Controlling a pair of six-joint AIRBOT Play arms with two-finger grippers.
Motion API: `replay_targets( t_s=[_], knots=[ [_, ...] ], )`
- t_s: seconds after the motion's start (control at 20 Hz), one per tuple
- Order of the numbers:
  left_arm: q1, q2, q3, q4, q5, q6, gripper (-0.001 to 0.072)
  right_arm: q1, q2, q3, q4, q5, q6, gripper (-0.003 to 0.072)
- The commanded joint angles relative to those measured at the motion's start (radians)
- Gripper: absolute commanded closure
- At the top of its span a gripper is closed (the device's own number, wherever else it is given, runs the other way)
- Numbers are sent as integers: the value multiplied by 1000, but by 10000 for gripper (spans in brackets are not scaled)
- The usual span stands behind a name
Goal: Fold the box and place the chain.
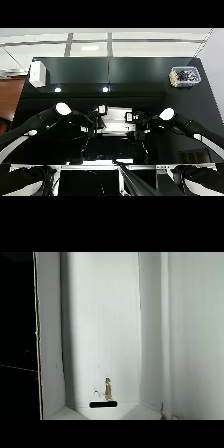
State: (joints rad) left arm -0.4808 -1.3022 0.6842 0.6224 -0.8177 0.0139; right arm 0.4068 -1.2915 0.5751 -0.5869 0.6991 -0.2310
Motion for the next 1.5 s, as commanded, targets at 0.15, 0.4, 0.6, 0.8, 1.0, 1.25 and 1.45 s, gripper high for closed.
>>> replay_targets(
  t_s=[0.15,0.4,0.6,0.8,1.0,1.25,1.45],
  knots=[
    [141,186,15,316,-15,-540,684,0,-1,0,0,0,0,612],
    [426,241,1,492,-132,-1078,682,0,-1,0,0,0,0,612],
    [589,182,-92,270,-184,-1299,680,0,-1,0,0,0,0,612],
    [561,-21,-111,125,-351,-1230,684,0,-1,0,0,0,0,612],
    [409,-115,-111,13,-255,-1186,683,0,-1,0,0,0,0,612],
    [333,-118,-69,-118,-320,-1030,682,0,-1,0,0,0,0,612],
    [359,-118,-21,-106,-472,-978,664,0,-1,0,0,0,0,612]
  ],
)
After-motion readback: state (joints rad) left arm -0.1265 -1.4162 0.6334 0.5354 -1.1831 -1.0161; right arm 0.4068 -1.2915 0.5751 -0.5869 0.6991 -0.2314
